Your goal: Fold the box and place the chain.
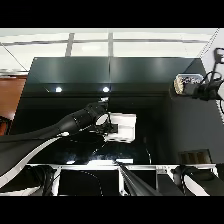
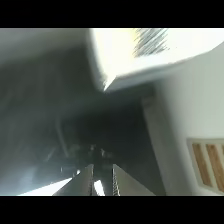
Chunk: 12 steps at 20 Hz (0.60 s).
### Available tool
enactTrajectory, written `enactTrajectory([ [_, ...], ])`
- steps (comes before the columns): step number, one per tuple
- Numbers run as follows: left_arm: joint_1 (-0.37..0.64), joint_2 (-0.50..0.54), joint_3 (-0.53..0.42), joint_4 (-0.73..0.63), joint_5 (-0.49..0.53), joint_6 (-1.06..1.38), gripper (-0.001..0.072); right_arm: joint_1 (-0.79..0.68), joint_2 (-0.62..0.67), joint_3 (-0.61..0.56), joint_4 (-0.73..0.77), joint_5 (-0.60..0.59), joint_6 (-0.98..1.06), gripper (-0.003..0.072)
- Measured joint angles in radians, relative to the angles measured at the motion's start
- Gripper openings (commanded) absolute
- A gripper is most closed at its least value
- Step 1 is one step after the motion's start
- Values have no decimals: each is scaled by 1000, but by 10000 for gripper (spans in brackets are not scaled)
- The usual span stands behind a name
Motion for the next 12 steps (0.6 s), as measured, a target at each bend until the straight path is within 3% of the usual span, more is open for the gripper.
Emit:
enactTrajectory([
  [1,0,0,0,0,1,0,31,-58,-40,3,17,-56,-3,151],
  [2,0,0,0,0,1,0,31,-106,-83,14,42,-99,-6,246],
  [3,0,0,0,0,1,0,32,-150,-140,39,77,-137,-8,464],
  [4,0,0,0,0,1,0,31,-184,-195,73,117,-153,-11,609],
  [7,0,0,0,0,0,-1,31,-261,-388,236,271,-139,-75,609],
  [12,0,0,0,0,-5,-1,32,-323,-652,508,499,16,-5,606],
])
